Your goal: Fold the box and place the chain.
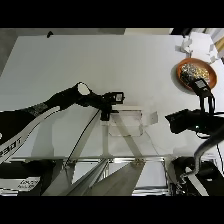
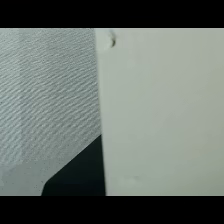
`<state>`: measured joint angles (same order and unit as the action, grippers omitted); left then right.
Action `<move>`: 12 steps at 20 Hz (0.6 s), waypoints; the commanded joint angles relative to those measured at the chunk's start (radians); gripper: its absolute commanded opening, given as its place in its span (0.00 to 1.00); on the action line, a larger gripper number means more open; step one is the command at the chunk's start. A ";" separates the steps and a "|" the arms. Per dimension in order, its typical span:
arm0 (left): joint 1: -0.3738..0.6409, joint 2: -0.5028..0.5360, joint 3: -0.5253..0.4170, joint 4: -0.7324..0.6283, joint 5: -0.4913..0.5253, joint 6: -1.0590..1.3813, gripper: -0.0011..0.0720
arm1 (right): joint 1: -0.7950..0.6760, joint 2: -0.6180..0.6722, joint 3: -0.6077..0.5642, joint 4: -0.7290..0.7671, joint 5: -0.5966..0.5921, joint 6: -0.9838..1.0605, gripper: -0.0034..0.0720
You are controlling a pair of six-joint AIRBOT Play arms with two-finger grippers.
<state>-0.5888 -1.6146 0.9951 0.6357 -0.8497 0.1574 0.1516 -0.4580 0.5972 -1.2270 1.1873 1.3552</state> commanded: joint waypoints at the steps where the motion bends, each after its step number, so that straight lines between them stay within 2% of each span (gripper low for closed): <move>1: -0.001 -0.001 0.001 0.001 0.000 0.000 0.03 | 0.001 -0.002 0.000 0.045 -0.002 -0.070 0.05; 4: -0.001 -0.001 0.001 0.001 0.000 0.000 0.03 | 0.032 -0.020 -0.010 0.122 -0.040 -0.139 0.05; 7: -0.001 -0.001 0.001 0.001 0.000 0.000 0.03 | 0.194 -0.089 -0.029 0.108 -0.097 -0.137 0.05; 10: -0.001 -0.001 0.001 0.001 0.000 0.000 0.03 | 0.443 -0.182 -0.029 -0.055 -0.127 -0.133 0.05; 12: -0.001 -0.001 0.001 0.000 0.001 0.000 0.03 | 0.537 -0.205 -0.030 -0.111 -0.132 -0.135 0.05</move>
